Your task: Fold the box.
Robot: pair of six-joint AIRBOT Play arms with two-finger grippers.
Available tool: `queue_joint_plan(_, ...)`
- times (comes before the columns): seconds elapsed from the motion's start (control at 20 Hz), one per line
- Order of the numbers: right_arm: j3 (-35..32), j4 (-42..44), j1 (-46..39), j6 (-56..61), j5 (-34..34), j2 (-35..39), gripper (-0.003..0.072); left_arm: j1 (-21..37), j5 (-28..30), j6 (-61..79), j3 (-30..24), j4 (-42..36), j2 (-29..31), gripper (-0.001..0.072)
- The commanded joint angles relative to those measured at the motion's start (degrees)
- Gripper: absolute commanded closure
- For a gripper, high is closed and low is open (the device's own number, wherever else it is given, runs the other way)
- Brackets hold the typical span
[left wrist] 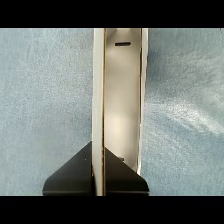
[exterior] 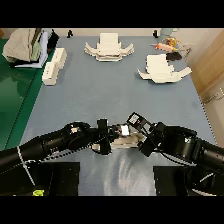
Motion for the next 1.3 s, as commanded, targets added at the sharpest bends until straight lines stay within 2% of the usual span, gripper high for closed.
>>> queue_joint_plan(0.0, 0.02, 0.81, -0.42, -2.56, -1.53, 0.0, 0.0032, 0.0, 0.0, 0.02, -0.02, 0.0, 0.02, 0.0693)
queue_joint_plan(0.2, 0.02, 2.43, -2.08, -3.45, -1.95, 0.09, 0.0016, 0.0, 0.0, 0.02, -0.02, 0.02, 0.02, 0.0693)
queue_joint_plan(0.25, 0.0, 4.92, -3.43, -6.58, -2.05, 0.09, -0.0025, 0.02, 0.0, 0.0, -0.02, 0.02, 0.02, 0.0693)
queue_joint_plan(0.35, -0.5, 12.39, -8.26, -16.7, -3.93, 0.09, -0.0034, 0.02, 0.0, 0.02, -0.02, 0.0, 0.02, 0.0693)
queue_joint_plan(0.55, -1.33, 32.76, -20.24, -47.6, -5.92, 0.07, -0.0034, 0.0, 0.0, 0.0, -0.02, 0.02, 0.02, 0.0693)
queue_joint_plan(0.85, -1.42, 43.89, -30.77, -71.56, -4.74, -1.16, -0.0034, 0.0, 0.0, 0.02, -0.02, 0.0, 0.02, 0.0693)
queue_joint_plan(1.05, -1.42, 48.43, -33.48, -78.82, -4.28, -5.55, -0.0034, 0.0, 0.0, 0.02, -0.02, 0.02, 0.02, 0.0693)
queue_joint_plan(1.25, -1.4, 48.54, -33.48, -79.1, -3.82, -8.39, -0.0034, 0.02, 0.0, 0.02, -0.02, 0.0, 0.02, 0.0693)
